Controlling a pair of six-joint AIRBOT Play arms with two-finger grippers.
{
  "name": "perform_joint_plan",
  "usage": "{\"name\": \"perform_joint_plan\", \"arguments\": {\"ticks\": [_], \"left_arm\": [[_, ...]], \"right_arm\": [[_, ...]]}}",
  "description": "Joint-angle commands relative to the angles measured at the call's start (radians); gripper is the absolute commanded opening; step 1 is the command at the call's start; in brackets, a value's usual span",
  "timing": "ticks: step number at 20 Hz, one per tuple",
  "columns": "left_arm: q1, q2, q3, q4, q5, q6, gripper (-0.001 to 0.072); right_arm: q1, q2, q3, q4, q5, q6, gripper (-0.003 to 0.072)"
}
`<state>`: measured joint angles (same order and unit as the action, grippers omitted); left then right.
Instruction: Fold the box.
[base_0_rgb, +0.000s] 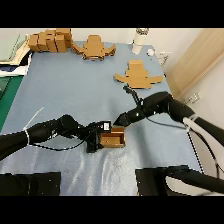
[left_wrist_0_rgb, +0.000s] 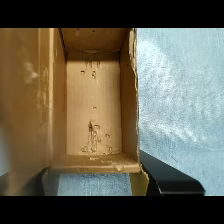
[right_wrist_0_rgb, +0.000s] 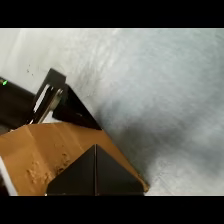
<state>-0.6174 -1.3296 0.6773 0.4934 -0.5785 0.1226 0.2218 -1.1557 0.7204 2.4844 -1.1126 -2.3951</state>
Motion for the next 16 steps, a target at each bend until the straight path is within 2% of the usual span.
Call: {"name": "perform_joint_plan", "arguments": {"ticks": [1, 5, 8, 9, 10, 12, 14, 16], "left_arm": [[0.000, 0.000, 0.000, 0.000, 0.000, 0.000, 0.0411], [0.000, 0.000, 0.000, 0.000, 0.000, 0.000, 0.0412], [0.000, 0.000, 0.000, 0.000, 0.000, 0.000, 0.0411], [0.000, 0.000, 0.000, 0.000, 0.000, 0.000, 0.0412], [0.000, 0.000, 0.000, 0.000, 0.000, 0.000, 0.0412], [0.000, 0.000, 0.000, 0.000, 0.000, 0.000, 0.0412], [0.000, 0.000, 0.000, 0.000, 0.000, 0.000, 0.0411], [0.000, 0.000, 0.000, 0.000, 0.000, 0.000, 0.0412]], "right_arm": [[0.128, 0.186, -0.156, -0.068, 0.230, -0.121, 0.0005], [0.292, 0.404, -0.266, -0.290, 0.494, -0.120, 0.0006], [0.381, 0.497, -0.287, -0.451, 0.523, -0.121, 0.0038], [0.408, 0.502, -0.295, -0.491, 0.517, -0.129, 0.0172], [0.435, 0.502, -0.304, -0.505, 0.510, -0.160, 0.0231], [0.488, 0.502, -0.325, -0.492, 0.509, -0.211, 0.0241], [0.539, 0.502, -0.329, -0.491, 0.502, -0.216, 0.0399], [0.571, 0.502, -0.329, -0.491, 0.497, -0.216, 0.0436]]}}
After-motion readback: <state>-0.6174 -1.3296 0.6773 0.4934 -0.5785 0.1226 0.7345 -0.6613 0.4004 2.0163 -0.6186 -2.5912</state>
